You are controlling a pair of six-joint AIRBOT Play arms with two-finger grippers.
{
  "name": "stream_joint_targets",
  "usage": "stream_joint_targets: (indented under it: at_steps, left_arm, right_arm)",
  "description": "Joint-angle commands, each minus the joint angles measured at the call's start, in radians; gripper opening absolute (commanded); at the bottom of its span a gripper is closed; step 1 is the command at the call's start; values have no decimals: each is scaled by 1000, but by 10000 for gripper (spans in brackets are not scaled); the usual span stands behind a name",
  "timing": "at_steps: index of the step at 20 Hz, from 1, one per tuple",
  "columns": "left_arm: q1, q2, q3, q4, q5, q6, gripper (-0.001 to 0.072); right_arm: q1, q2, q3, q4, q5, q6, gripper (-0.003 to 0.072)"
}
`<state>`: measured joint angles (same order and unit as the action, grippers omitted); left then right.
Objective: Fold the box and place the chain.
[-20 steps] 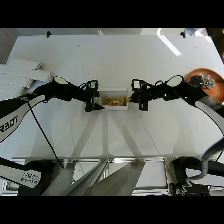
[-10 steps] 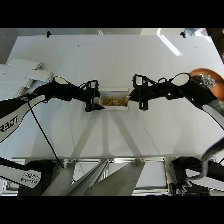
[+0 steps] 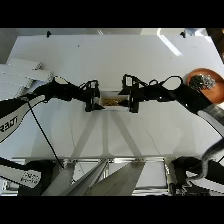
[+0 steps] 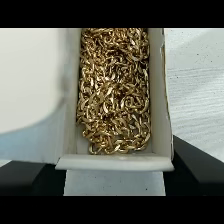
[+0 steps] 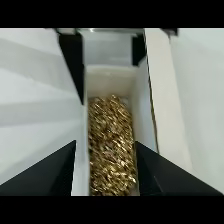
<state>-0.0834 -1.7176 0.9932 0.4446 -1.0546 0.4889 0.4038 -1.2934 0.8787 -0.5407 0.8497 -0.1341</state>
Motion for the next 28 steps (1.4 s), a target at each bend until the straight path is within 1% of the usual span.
stream_joint_targets:
  at_steps: [1,2,3,4,6,7,9,10,12,14,15,17,20,22,25,26,28]
  left_arm:
    - [1,0,0,0,0,0,374]
    - [1,0,0,1,0,0,374]
    - [1,0,0,0,0,0,374]
    - [1,0,0,0,0,0,374]
    - [1,0,0,0,0,0,374]
    - [1,0,0,0,0,0,374]
    - [1,0,0,0,0,0,374]
    - [1,0,0,1,0,0,374]
    - [1,0,0,0,0,0,374]
    - [1,0,0,0,0,0,374]
    - [1,0,0,0,0,0,374]
    - [1,0,0,0,0,0,374]
    - [1,0,0,0,0,0,374]
    - [1,0,0,0,0,0,374]
    - [1,0,0,0,0,0,374]
    - [1,0,0,0,0,0,374]
    - [1,0,0,0,0,0,374]
  right_arm:
    - [33,66,6,2,65,64,269]
    - [33,83,26,-2,85,87,163]
    - [27,86,62,-13,104,124,151]
    - [19,82,104,-14,105,194,155]
    - [11,54,188,-42,75,305,193]
    - [11,28,227,-61,51,335,193]
    - [11,-49,294,-64,11,423,192]
    - [11,-98,324,-64,3,504,192]
    - [11,-187,362,-65,-16,610,192]
    - [11,-256,386,-66,-68,721,192]
    - [11,-286,397,-66,-71,758,192]
    - [11,-325,400,-69,-34,765,193]
    - [19,-329,400,-104,129,735,196]
    - [19,-328,400,-147,197,697,196]
    - [22,-325,400,-272,192,600,210]
    - [27,-321,400,-319,175,596,265]
    - [42,-315,400,-400,149,596,275]
